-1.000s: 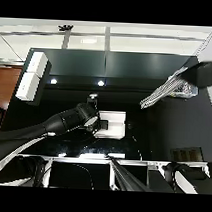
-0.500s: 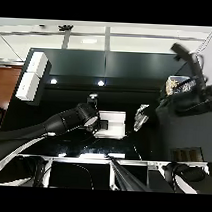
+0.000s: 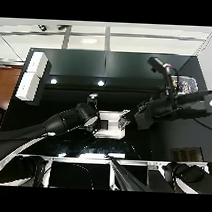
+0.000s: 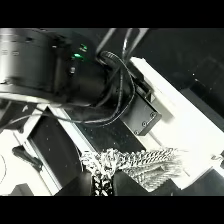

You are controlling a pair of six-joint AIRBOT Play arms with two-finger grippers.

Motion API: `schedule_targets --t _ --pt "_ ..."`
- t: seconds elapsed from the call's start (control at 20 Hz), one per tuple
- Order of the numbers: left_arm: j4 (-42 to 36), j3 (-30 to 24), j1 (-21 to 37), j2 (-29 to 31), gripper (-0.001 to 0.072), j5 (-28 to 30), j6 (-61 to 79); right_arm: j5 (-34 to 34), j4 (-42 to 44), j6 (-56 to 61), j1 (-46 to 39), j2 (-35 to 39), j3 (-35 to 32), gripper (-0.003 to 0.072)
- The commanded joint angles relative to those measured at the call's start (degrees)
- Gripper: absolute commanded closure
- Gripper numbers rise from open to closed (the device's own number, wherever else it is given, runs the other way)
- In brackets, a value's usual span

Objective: Fold the box and place the chain.

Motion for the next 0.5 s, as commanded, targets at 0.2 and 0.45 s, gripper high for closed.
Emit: schedule_targets --t 0.2,0.45 --pt "0.0 0.0 0.0 0.0 0.0682 0.0 0.0 -12.3 0.3 1.7 4.4 -2.9 -8.6 0.0682" --pt "0.0 0.0 0.0 0.0 0.0682 0.0 0.0 -11.7 -1.4 1.7 4.3 -5.0 -8.6 0.0682"
